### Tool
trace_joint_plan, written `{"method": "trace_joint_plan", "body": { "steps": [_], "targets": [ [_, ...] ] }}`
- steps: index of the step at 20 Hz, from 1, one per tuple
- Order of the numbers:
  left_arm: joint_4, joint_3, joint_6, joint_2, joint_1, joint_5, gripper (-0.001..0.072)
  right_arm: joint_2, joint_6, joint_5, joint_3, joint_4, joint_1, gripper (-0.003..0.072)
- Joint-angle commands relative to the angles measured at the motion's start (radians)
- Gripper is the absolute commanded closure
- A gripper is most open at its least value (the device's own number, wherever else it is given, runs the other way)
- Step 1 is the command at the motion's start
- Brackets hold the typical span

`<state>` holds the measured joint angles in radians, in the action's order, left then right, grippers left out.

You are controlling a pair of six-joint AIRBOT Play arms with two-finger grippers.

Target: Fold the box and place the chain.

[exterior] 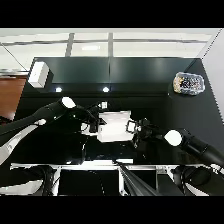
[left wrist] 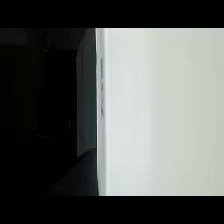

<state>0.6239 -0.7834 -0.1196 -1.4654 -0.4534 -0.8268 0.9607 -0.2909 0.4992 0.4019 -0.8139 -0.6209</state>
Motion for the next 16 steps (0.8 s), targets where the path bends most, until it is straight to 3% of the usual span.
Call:
{"method": "trace_joint_plan", "body": {
  "steps": [1,3,6,10,16],
  "targets": [
    [0.001,0.0,0.0,-0.001,-0.001,0.0,0.0684,0.006,-0.005,-0.013,0.077,-0.123,0.008,-0.0012],
    [0.001,0.0,0.0,-0.001,-0.001,0.0,0.0684,0.006,-0.003,0.067,0.135,-0.129,0.055,-0.0012],
    [0.001,0.0,0.0,-0.001,-0.001,0.0,0.0684,0.008,0.034,0.085,0.157,-0.095,0.126,-0.0012],
    [0.001,0.0,0.0,-0.001,-0.001,0.0,0.0684,0.06,0.272,0.146,0.157,0.122,0.175,-0.0012],
    [0.001,0.0,0.0,-0.001,-0.001,0.0,0.0684,0.143,0.478,0.163,0.157,0.282,0.226,-0.0012]
  ]
}}
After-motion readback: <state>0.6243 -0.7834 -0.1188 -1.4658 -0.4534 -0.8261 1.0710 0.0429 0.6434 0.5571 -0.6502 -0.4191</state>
